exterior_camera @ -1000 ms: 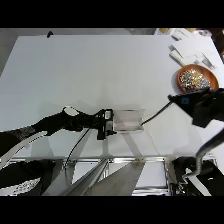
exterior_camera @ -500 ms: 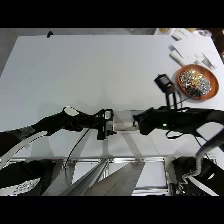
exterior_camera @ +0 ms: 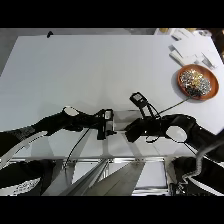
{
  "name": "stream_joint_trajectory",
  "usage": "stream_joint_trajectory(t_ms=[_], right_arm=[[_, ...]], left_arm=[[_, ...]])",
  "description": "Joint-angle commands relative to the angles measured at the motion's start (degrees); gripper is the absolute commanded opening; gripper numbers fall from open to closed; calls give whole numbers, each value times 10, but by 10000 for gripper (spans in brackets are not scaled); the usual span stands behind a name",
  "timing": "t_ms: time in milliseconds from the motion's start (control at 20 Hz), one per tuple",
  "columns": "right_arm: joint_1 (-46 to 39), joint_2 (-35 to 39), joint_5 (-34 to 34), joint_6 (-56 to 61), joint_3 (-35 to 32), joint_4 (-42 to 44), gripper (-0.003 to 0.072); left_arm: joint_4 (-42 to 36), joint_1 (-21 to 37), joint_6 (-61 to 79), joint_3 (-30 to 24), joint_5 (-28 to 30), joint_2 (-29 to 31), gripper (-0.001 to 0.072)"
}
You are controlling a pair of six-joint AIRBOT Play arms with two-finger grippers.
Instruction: Fold the box and place the chain.
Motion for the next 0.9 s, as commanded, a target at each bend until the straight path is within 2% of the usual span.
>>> stream_joint_trajectory(t_ms=[0, 150, 200, 250, 350, 500, 600, 650, 700, 750, 850], right_arm=[[-13, 0, 23, -2, 38, -3, 179], [-86, 5, 114, -18, 150, -45, 167], [-117, 5, 132, -18, 186, -70, 115], [-146, 5, 134, -18, 207, -92, 12], [-215, 1, 127, -16, 215, -126, 14], [-299, -48, 198, 9, 204, -187, 13], [-348, -90, 221, 14, 182, -202, 14], [-368, -111, 221, 24, 171, -205, 34], [-381, -127, 220, 29, 160, -208, 171], [-389, -141, 216, 38, 149, -209, 341], [-391, -163, 205, 38, 136, -212, 357]], left_arm=[[0, 0, 0, 0, 0, 0, 70], [0, 0, 0, 0, 0, 0, 70], [0, 0, 0, 0, 0, 0, 70], [0, 0, 0, 0, 0, 0, 70], [0, 0, 0, 0, 0, 0, 70], [0, 0, 0, 0, 0, 0, 70], [0, 0, 0, 0, 0, 0, 70], [0, 0, 0, 0, 0, 0, 70], [0, 0, 0, 0, 0, 0, 70], [0, 0, 0, 0, 0, 0, 70], [0, 0, 0, 0, 0, 0, 70]])
